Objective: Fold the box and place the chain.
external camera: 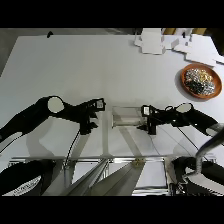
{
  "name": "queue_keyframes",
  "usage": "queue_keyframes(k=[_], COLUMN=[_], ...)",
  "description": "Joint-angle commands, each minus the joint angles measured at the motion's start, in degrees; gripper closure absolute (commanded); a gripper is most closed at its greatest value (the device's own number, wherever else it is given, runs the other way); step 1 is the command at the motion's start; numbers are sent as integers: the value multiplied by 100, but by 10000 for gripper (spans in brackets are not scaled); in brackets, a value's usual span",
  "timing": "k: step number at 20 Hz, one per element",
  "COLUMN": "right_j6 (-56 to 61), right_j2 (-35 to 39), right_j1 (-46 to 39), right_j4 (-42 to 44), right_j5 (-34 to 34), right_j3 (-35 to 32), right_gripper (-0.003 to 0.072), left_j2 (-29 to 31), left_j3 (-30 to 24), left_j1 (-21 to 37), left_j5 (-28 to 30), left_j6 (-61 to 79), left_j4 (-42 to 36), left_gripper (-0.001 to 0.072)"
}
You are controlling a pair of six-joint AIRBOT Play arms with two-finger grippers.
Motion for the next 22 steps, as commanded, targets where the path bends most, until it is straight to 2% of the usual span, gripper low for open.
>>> queue_keyframes(k=[1,3,5,6,8,15,22], right_j6=[2,2,2,2,2,2,2], right_j2=[2,2,2,2,2,2,2], right_j1=[0,0,0,0,0,0,0], right_j4=[0,2,0,0,0,2,0], right_j5=[0,0,0,0,0,0,0], right_j3=[0,0,0,0,0,0,0], right_gripper=[346,346,346,346,346,346,346], left_j2=[-531,-835,-1027,-1097,-1191,-1309,-1419], left_j3=[-146,-146,-146,-146,-146,-144,-144], left_j1=[109,-9,-118,-153,-153,-153,-157], left_j5=[529,627,647,645,645,651,739], left_j6=[2758,3617,3980,4013,4011,4059,4057], left_j4=[-1565,-2052,-2441,-2570,-2592,-3104,-3101], left_gripper=[280,275,108,52,16,16,16])
